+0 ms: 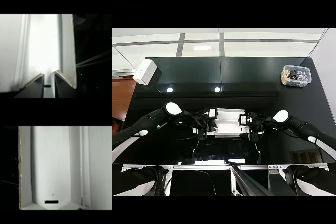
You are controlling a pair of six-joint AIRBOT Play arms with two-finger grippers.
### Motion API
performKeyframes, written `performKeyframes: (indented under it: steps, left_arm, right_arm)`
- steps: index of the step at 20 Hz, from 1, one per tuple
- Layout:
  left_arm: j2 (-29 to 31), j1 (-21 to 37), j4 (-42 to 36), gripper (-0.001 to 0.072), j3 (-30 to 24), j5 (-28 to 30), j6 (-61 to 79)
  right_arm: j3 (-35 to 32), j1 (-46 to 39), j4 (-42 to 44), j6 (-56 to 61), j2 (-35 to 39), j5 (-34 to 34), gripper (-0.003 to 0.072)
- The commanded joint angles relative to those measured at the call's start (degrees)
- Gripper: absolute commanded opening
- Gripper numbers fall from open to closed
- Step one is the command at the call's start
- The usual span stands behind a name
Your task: Fold the box and place the chain.
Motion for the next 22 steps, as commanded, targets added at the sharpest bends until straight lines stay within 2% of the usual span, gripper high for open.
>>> performKeyframes:
  steps: [1,7,8,9,10,11,12,13,14,15,16,17,18,22]
  left_arm:
    - [-1.07,-1.7,-2.62,0.0163,0.07,1.4,-0.17]
    - [-1.07,-1.73,-2.05,0.0144,0.07,2.69,-3.13]
    - [-1.05,-1.73,-1.11,0.0092,0.07,2.47,-3.3]
    - [-1.05,-1.73,-0.35,0.0087,0.07,2.45,-3.34]
    - [-0.96,-1.73,-0.17,0.0127,0.07,2.45,-3.37]
    - [-0.94,-1.73,-0.24,0.0328,0.07,2.67,-3.72]
    - [-0.94,-1.66,0.13,0.0356,0.09,2.89,-6.47]
    - [-0.83,-1.66,1.77,0.0253,0.28,2.8,-8.46]
    - [-0.66,-1.73,3.19,0.0239,0.39,2.86,-10.19]
    - [-0.46,-1.73,3.28,0.0307,0.39,2.84,-11.96]
    - [-0.2,-1.68,3.5,0.0284,0.42,2.58,-12.55]
    - [0.57,-1.66,4.94,0.0114,0.59,2.36,-12.66]
    - [1.75,-1.66,7.72,0.0027,1.11,1.88,-14.93]
    - [10.08,1.57,21.35,0.0026,1.81,-1.86,-35.91]
  right_arm:
    - [0.04,0.04,0.04,0.02,0.02,-0.07,0.0488]
    - [0.04,0.04,0.04,0.04,0.02,-0.07,0.0488]
    - [0.04,0.04,0.07,0.04,0.02,-0.07,0.0488]
    - [0.04,0.04,0.07,0.04,0.02,-0.07,0.0488]
    - [0.04,0.04,0.04,0.04,0.02,-0.07,0.0488]
    - [0.04,0.04,0.07,0.04,0.02,-0.07,0.0488]
    - [0.04,0.04,0.04,0.04,0.02,-0.07,0.0488]
    - [0.04,0.04,0.04,0.04,0.02,-0.07,0.0488]
    - [0.04,0.04,0.04,0.04,0.02,-0.07,0.0488]
    - [0.04,0.04,0.04,0.04,0.02,-0.07,0.0488]
    - [0.04,0.04,0.04,0.04,0.02,-0.09,0.0488]
    - [0.04,0.04,0.04,0.04,0.02,-0.09,0.0488]
    - [0.04,0.04,0.07,0.04,0.02,-0.07,0.0488]
    - [0.04,0.04,0.02,0.02,0.02,-0.09,0.0488]
